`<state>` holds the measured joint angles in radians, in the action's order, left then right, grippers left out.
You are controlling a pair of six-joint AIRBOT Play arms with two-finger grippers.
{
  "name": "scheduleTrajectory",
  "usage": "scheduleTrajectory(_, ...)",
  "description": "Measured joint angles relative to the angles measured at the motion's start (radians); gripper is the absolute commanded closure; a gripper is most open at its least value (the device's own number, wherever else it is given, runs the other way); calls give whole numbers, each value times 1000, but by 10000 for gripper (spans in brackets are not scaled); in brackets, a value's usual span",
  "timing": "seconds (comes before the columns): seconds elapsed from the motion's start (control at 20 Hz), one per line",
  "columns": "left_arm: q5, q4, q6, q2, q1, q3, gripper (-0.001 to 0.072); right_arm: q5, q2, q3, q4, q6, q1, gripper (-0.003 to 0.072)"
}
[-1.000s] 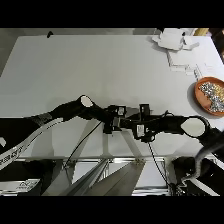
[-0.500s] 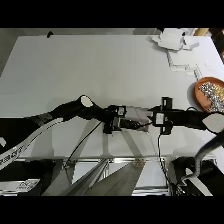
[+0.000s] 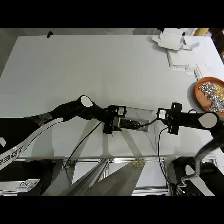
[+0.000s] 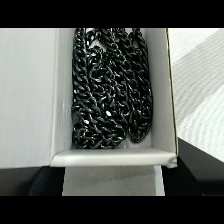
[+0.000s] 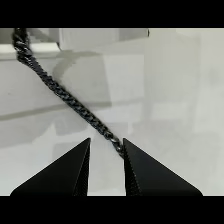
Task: Fold the box and place the chain.
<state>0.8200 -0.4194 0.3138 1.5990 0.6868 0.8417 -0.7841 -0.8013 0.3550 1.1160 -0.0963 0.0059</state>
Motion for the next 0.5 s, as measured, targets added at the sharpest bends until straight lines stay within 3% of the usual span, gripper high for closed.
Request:
scheduleTrajectory(0.15, 0, 0, 0, 0, 0, 0, 503, 53, -76, -4, 6, -59, -5, 530)
scheduleTrajectory(0.5, 0, 0, 0, 0, 0, 0, 503, 83, -185, 3, 5, -130, -8, 529)
